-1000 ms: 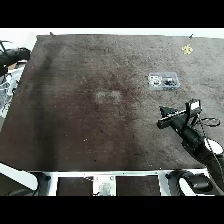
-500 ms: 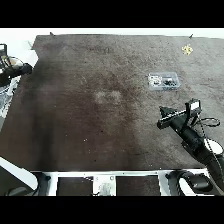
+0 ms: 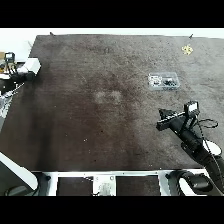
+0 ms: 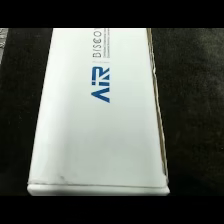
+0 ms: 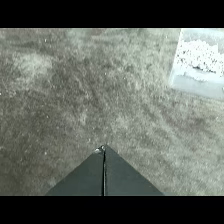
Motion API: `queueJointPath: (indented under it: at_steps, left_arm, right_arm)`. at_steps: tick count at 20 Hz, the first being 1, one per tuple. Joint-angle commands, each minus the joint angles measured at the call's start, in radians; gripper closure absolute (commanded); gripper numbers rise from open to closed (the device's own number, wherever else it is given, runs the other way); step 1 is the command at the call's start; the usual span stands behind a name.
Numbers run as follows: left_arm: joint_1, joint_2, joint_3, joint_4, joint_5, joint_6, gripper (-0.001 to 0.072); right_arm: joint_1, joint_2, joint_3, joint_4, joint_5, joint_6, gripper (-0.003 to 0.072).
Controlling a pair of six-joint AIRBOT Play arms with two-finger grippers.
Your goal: Fold the box and place the chain.
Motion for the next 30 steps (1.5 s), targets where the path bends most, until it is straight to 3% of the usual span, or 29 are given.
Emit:
queueJointPath:
  at_steps: [1,2,9,17,19,20,21,22,28,30]
  left_arm:
    - [0.000,-0.007,0.001,0.006,0.028,0.013,0.0357]
    - [0.000,-0.007,0.001,0.006,0.032,0.013,-0.0009]
    - [0.000,0.040,0.022,0.005,0.034,0.012,0.0004]
    - [0.000,0.233,0.174,0.002,-0.222,0.004,0.0006]
    - [0.001,0.310,0.190,-0.023,-0.235,-0.001,0.0008]
    - [0.001,0.346,0.190,-0.037,-0.224,-0.030,0.0101]
    - [0.001,0.381,0.190,-0.038,-0.224,-0.049,0.0438]
    - [0.001,0.410,0.190,-0.043,-0.232,-0.048,0.0706]
    - [0.000,0.467,0.188,-0.220,-0.282,-0.118,0.0706]
    - [0.000,0.488,0.149,-0.263,-0.298,-0.078,0.0706]
  right_arm:
    - [0.000,0.000,-0.024,0.000,0.006,0.003,0.0691]
    - [0.000,0.000,-0.025,0.000,0.008,0.003,0.0691]
    - [0.000,0.000,-0.025,0.000,0.034,0.003,0.0691]
    - [0.000,0.000,-0.025,-0.004,0.076,0.002,0.0691]
    - [0.000,0.000,-0.025,-0.004,0.076,0.002,0.0691]
    - [0.000,0.000,-0.025,-0.004,0.076,0.002,0.0691]
    - [0.000,0.000,-0.025,-0.004,0.076,0.002,0.0691]
    - [0.000,0.000,-0.025,-0.004,0.076,0.002,0.0691]
    - [0.000,0.000,-0.025,-0.004,0.076,0.002,0.0691]
    - [0.000,0.000,-0.025,-0.004,0.076,0.002,0.0691]
